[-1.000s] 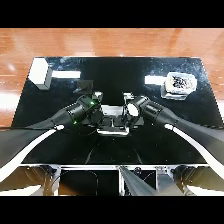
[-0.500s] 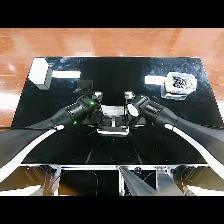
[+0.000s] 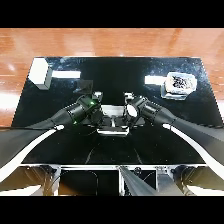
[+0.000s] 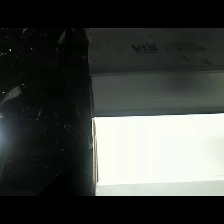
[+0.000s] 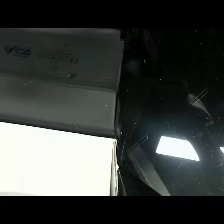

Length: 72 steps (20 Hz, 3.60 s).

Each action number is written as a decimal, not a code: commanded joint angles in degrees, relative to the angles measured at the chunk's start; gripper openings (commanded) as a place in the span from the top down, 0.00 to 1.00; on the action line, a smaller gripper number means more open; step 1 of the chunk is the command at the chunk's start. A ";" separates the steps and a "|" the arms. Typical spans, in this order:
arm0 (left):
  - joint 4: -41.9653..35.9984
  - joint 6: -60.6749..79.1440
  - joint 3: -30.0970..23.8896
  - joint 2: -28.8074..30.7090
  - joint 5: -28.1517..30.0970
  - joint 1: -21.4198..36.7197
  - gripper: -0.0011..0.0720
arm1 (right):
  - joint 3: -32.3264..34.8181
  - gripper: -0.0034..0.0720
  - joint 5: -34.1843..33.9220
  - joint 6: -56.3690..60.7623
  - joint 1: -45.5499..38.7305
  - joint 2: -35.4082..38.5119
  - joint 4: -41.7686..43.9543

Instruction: Fold the box and place the chain.

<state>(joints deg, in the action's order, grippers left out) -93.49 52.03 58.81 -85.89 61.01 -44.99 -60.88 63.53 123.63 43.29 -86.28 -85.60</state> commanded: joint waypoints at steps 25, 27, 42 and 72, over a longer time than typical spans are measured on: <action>0.02 0.07 0.04 0.02 0.02 -0.04 0.96 | 0.00 0.46 3.10 -2.21 0.04 5.95 -2.16; 0.04 0.07 0.04 0.02 0.00 -0.04 0.96 | 0.00 0.46 5.90 -3.08 0.42 9.70 -4.02; 0.02 0.04 0.04 0.02 0.24 -0.04 0.96 | 3.54 0.45 14.86 -1.95 0.98 30.77 -41.11; 1.51 0.04 0.04 0.02 1.55 0.00 0.96 | -27.45 0.02 -2.45 -3.89 -52.52 -14.56 -2.64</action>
<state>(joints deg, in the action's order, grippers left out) -92.38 52.05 58.83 -85.91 62.33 -45.04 -87.29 61.32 114.74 -8.75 -99.18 -88.60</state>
